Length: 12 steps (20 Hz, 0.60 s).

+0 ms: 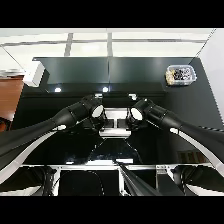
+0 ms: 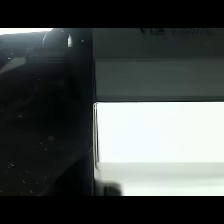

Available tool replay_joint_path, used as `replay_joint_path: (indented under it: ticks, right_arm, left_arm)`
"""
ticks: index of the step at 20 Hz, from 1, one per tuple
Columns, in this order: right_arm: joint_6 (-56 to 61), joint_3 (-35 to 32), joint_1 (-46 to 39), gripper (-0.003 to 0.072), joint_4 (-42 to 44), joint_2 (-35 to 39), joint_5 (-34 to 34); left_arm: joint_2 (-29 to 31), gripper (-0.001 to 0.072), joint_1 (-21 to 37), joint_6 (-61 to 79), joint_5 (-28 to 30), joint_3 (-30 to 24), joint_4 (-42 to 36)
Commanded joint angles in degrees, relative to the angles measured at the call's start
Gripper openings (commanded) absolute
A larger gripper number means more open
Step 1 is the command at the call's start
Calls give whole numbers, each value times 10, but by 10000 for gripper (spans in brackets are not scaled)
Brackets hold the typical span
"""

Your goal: Fold the box and place the chain.

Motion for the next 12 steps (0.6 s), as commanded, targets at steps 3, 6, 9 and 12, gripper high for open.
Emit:
replay_joint_path:
  ticks: [3,6,9,12]
  right_arm:
    - [13,3,3,16,-2,-5,7]
    - [12,3,3,176,3,-5,9]
    - [9,3,3,210,8,-5,15]
    - [9,3,3,206,8,-5,22]
  left_arm:
    - [0,26,0,2,1,0,2]
    - [0,26,0,2,1,0,2]
    - [0,26,0,2,1,0,2]
    - [0,26,0,2,1,0,1]
